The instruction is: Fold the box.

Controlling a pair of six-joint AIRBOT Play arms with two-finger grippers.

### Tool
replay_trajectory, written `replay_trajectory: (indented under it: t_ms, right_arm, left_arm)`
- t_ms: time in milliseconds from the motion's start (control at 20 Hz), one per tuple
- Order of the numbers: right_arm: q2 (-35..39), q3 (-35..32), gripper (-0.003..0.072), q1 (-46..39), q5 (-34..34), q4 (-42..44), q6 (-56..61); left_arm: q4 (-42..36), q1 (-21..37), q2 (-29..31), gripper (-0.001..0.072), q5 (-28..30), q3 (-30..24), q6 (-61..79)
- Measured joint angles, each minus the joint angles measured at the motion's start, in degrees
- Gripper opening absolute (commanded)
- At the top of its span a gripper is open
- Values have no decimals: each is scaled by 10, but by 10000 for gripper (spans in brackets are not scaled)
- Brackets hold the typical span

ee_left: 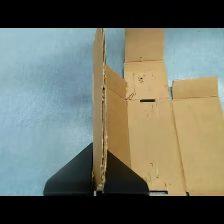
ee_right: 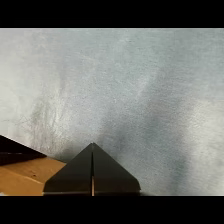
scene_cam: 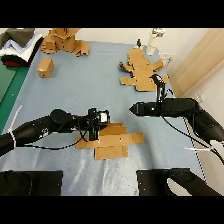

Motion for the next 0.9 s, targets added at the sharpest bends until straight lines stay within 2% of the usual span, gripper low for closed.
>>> replay_trajectory:
  t_ms: [250,900]
  right_arm:
    - [0,0,3,0,0,0,-3]
    - [0,0,3,0,0,2,-4]
  left_arm:
    - [1,2,-14,15,-36,4,-18]
    - [-2,3,-27,14,-76,-11,-54]
